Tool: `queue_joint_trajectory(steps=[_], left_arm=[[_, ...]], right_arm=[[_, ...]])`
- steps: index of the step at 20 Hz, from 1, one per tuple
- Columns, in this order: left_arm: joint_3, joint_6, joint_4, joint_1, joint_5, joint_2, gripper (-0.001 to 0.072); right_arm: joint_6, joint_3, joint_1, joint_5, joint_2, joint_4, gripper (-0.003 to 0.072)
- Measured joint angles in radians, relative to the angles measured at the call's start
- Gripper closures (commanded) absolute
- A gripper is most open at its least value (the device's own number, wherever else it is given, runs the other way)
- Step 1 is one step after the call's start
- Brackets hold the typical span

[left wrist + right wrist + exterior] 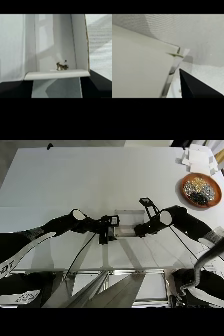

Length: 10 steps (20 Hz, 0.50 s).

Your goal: Fold the box and place the chain.

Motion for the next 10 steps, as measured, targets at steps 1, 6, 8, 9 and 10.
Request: queue_joint_trajectory(steps=[1, 6, 8, 9, 10], left_arm=[[0.0, 0.0, 0.0, 0.0, 0.0, 0.0, 0.0437], [0.0, 0.0, 0.0, 0.0, 0.0, 0.0, 0.0437], [0.0, 0.0, 0.0, 0.0, 0.0, 0.0, 0.0437], [0.0, 0.0, 0.0, 0.0, 0.0, 0.0, 0.0437], [0.0, 0.0, 0.0, 0.0, 0.0, 0.0, 0.0437]], right_arm=[[0.01, 0.005, 0.001, -0.002, -0.001, -0.007, 0.0284], [0.051, 0.033, 0.036, -0.01, -0.022, -0.043, 0.0286], [0.061, 0.038, 0.055, -0.005, -0.04, -0.056, 0.0286], [0.067, 0.039, 0.064, -0.004, -0.048, -0.058, 0.0288], [0.069, 0.04, 0.071, -0.001, -0.055, -0.062, 0.0296]])
